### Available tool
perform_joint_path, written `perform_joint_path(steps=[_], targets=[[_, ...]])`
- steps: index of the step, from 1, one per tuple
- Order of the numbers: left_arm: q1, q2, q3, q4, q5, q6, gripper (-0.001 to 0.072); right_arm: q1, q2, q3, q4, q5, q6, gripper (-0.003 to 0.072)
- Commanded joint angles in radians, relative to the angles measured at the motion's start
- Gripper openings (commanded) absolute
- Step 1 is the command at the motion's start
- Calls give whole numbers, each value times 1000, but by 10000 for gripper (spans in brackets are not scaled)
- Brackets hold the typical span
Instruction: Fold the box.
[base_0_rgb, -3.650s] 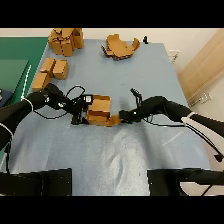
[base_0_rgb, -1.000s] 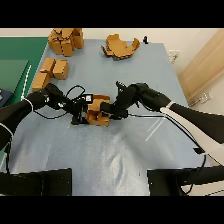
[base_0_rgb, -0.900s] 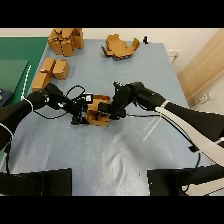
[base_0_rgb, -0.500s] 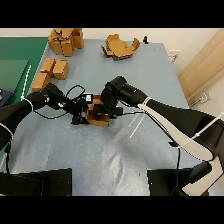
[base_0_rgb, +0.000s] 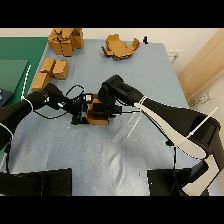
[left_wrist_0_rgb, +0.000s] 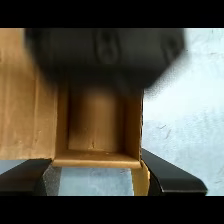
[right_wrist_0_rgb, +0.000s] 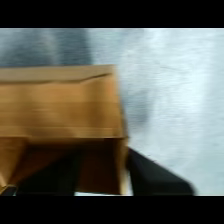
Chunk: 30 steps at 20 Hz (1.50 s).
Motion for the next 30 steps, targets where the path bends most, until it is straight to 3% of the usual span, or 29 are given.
perform_joint_path(steps=[1, 11, 12, 14, 15, 17, 26, 30], targets=[[0, 0, 1, 1, 2, 0, 299, -2, -1, 3, -16, -80, 4, 509], [0, 0, 1, 1, 2, 0, 299, -11, -38, 2, -60, -63, 4, 503], [0, 0, 1, 2, 2, 0, 299, -11, -52, 3, -55, -63, 4, 448], [0, 0, 1, 1, 2, 0, 299, -11, -84, 4, -18, -63, 3, 432], [0, 0, 1, 2, 2, 0, 299, -9, -99, 11, -14, -80, -8, 313], [0, 0, 1, 2, 2, 0, 299, -8, -106, 18, -39, -131, -8, 0], [0, 0, 1, 2, 1, 0, 299, -8, -104, 68, -101, -200, -7, 3], [0, 0, 1, 2, 2, 0, 299, -8, -111, 68, -111, -163, -16, 3]])
